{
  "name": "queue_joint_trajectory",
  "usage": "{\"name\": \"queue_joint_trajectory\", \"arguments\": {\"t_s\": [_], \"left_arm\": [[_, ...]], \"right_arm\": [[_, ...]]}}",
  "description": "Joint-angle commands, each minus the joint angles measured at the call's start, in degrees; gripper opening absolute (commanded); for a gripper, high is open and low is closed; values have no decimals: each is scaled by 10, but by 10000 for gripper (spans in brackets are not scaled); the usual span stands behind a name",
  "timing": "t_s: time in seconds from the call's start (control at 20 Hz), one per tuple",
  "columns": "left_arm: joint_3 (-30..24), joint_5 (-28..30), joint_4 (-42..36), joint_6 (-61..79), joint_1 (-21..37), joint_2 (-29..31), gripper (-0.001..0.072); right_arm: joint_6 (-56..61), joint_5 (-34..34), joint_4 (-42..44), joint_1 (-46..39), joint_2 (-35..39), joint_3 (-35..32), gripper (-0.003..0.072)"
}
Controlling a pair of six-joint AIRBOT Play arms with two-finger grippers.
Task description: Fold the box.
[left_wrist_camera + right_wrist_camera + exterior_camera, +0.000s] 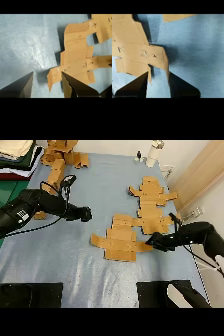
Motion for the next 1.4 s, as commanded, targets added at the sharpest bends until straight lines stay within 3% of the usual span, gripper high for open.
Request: {"name": "queue_joint_trajectory", "arguments": {"t_s": [0.0, 0.2, 0.35, 0.5, 0.55, 0.75, 0.95, 1.05, 1.35], "left_arm": [[0, 42, -2, 0, 0, 0, 527], [0, 67, -7, 0, 0, 0, 527], [1, 70, -20, 6, 4, -2, 527], [1, 77, -66, 40, 37, -15, 526], [1, 87, -86, 62, 58, -23, 527], [0, 161, -183, 212, 162, -60, 527], [0, 197, -190, 243, 214, -93, 540], [-2, 224, -193, 244, 214, -122, 675], [-17, 231, -272, 306, 162, -206, 674]], "right_arm": [[12, 41, 4, 42, 11, -25, 379], [-8, 64, 13, 42, -41, -25, 376], [-73, 76, 59, 42, -82, -24, 331], [-160, 63, 127, 46, -113, -23, 44], [-179, 54, 144, 56, -115, -23, 0], [-235, 49, 179, 154, -86, -29, -1], [-254, 120, 178, 258, -47, -44, -1], [-254, 165, 178, 295, -43, -44, -1], [-254, 188, 177, 327, -44, -44, -1]]}}
